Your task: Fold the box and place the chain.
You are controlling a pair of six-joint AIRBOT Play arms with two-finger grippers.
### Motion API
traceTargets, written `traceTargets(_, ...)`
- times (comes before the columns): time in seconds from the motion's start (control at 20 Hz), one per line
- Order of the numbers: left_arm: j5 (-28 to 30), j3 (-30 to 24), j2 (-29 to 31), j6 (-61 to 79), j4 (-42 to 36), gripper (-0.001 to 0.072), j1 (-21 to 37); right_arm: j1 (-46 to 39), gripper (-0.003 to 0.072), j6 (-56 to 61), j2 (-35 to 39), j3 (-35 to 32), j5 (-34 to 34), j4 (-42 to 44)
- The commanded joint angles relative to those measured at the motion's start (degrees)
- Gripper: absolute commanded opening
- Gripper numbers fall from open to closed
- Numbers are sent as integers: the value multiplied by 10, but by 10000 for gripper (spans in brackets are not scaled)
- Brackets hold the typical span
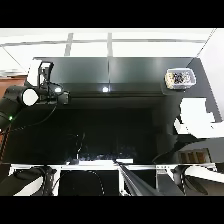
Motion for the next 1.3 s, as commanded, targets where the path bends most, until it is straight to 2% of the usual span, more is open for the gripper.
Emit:
traceTargets(0.0,-23,2,-1,-5,1,713,1,-38,720,-125,-68,32,96,-3)
traceTargets(0.2,-31,2,-1,-5,-5,712,1,-14,720,-224,-109,32,91,-8)
traceTargets(0.35,-32,2,-1,-5,-11,712,1,-9,720,-212,-122,28,89,-24)
traceTargets(0.45,-32,2,-1,-5,-11,712,1,-8,440,-213,-122,28,90,-25)
traceTargets(0.5,-32,2,-1,-5,-11,711,1,-8,335,-214,-122,28,103,-26)
traceTargets(0.55,-32,2,-1,-5,-11,711,1,-8,133,-217,-120,28,118,-26)
traceTargets(0.6,-32,2,-1,-5,-11,711,1,-8,11,-225,-118,28,139,-22)
traceTargets(0.8,-32,2,-1,-4,-10,711,1,-2,12,-212,-82,2,168,63)
traceTargets(1.0,-32,2,-1,-4,-10,711,1,28,12,-265,16,-111,152,225)
traceTargets(1.25,-36,2,-1,-4,-31,711,1,132,12,-339,174,-287,117,412)
